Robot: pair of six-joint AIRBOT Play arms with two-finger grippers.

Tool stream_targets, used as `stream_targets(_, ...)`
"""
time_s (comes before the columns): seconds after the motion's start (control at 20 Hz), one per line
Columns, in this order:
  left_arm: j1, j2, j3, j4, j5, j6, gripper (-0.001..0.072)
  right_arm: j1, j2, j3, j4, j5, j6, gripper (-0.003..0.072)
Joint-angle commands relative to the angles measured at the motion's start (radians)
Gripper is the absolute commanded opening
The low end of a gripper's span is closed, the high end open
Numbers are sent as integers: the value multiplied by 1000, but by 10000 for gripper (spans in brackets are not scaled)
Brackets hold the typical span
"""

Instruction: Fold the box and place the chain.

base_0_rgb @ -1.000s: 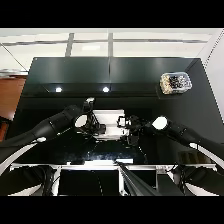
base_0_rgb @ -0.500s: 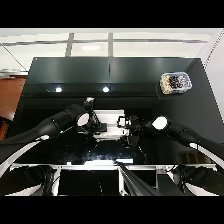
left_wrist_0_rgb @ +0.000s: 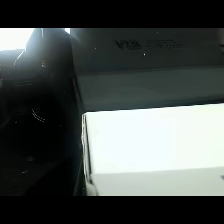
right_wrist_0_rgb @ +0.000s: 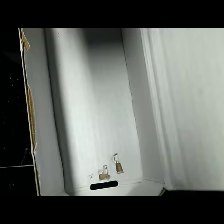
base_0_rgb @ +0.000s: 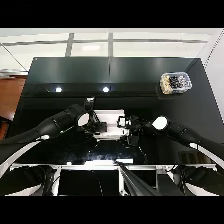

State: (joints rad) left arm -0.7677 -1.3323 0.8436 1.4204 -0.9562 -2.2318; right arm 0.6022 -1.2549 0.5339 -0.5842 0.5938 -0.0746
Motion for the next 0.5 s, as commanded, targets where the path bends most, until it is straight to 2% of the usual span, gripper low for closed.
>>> stream_targets(0.0, 0, -2, 1, 9, 2, 1, 223, 1, -1, 0, 0, 0, 0, 439)
stream_targets(0.35, 0, -19, 1, 11, -11, -2, 219, 1, -1, 0, 0, 0, 0, 438)
stream_targets(0.45, -1, -19, 1, 10, -13, -2, 165, 1, -1, 0, 0, 0, 0, 438)
